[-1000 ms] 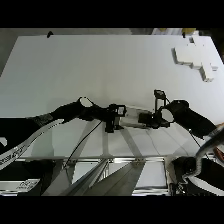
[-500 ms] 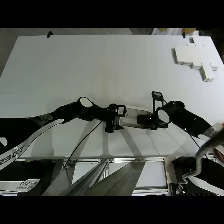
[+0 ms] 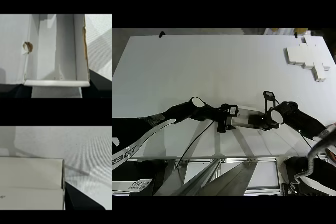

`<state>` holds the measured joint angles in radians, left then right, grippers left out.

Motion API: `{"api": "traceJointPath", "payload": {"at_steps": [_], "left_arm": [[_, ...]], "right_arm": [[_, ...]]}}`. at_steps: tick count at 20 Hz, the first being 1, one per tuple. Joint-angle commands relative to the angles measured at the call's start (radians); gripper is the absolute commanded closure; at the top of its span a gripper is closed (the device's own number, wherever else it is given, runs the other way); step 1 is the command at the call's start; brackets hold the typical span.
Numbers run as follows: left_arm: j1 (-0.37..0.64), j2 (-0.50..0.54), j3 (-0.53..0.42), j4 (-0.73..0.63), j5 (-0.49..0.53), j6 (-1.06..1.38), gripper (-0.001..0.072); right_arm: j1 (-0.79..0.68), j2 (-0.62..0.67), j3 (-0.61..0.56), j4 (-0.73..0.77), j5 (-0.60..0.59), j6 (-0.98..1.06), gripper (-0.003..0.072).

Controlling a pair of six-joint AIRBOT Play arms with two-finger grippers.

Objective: Fold the box and place the chain.

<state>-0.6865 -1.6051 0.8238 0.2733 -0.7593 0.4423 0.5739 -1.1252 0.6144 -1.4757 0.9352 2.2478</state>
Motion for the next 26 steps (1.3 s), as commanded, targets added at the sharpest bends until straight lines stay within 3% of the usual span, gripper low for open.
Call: {"api": "traceJointPath", "payload": {"at_steps": [1,3,6,8,12,15,19,26], "left_arm": [[0.000,0.000,0.000,0.000,-0.001,0.002,0.0320],[0.000,0.000,0.000,0.000,0.000,0.002,0.0320],[0.000,0.000,0.000,0.000,0.000,0.002,0.0320],[0.000,0.000,0.000,0.000,-0.001,0.001,0.0320],[0.000,0.000,0.000,0.000,0.000,0.002,0.0320],[0.000,0.000,0.000,0.000,0.000,0.002,0.0320],[0.000,0.000,0.000,0.000,-0.001,0.002,0.0320],[0.000,0.000,0.000,0.000,-0.001,0.002,0.0320]], "right_arm": [[0.000,0.086,0.001,-0.033,0.062,-0.048,0.0319],[0.000,0.179,0.001,-0.036,0.151,-0.164,0.0233],[-0.021,0.354,0.019,-0.040,0.361,-0.344,0.0231],[-0.065,0.462,0.053,-0.137,0.513,-0.362,0.0401],[-0.250,0.593,0.058,-0.389,0.643,-0.470,0.0437],[-0.510,0.593,0.042,-0.431,0.581,-0.581,0.0584],[-0.792,0.567,-0.057,-0.433,0.474,-0.610,0.0584],[-0.921,0.319,-0.008,-0.418,0.558,-0.642,0.0582]]}}
